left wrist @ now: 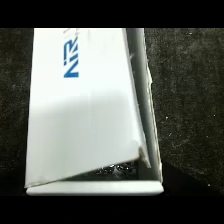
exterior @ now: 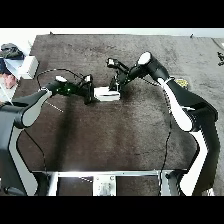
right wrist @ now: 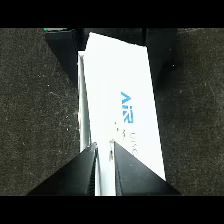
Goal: Fold the box and place the chain.
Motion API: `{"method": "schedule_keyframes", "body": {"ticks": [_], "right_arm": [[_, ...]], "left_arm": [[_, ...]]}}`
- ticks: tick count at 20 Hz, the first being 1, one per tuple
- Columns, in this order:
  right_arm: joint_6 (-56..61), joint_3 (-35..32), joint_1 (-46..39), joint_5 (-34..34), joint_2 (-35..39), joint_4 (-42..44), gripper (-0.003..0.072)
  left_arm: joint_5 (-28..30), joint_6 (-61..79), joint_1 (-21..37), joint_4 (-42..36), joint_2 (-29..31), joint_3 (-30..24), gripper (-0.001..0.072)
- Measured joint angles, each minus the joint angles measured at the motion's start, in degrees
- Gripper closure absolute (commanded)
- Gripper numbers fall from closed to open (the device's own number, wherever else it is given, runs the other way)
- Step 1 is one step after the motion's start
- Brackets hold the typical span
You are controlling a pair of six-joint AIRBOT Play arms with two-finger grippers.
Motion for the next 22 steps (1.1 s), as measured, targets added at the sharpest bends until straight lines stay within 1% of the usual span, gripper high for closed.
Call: {"method": "schedule_keyframes", "body": {"ticks": [9, 11, 15, 17, 21, 22], "right_arm": [[1.6, -0.44, 2.08, 0.11, -0.61, -3.48, 0.052], [2.01, -0.48, 2.12, 0.68, -0.63, -3.65, 0.0504], [2.36, -0.52, 2.05, 2.45, -0.76, -4.0, 0.0504], [2.45, -0.52, 1.44, 3.37, -0.79, -2.49, 0.0504], [2.51, -0.52, -0.74, 5.31, -0.76, 4.04, 0.0506], [2.54, -0.52, -1.22, 5.7, -0.76, 5.51, 0.0547]], "left_arm": [[0.0, 0.15, 0.04, 0.02, 0.0, 0.0, 0.0243], [-0.04, 0.22, 0.04, 0.02, 0.0, 0.02, 0.0243], [-0.17, 0.22, 0.0, 0.11, 0.0, 0.02, 0.0243], [-0.22, 0.2, 0.0, 0.13, 0.0, 0.02, 0.0243], [-0.2, 0.17, 0.0, 0.11, 0.0, 0.0, 0.0243], [-0.2, 0.15, 0.0, 0.09, 0.0, 0.0, 0.0243]]}}
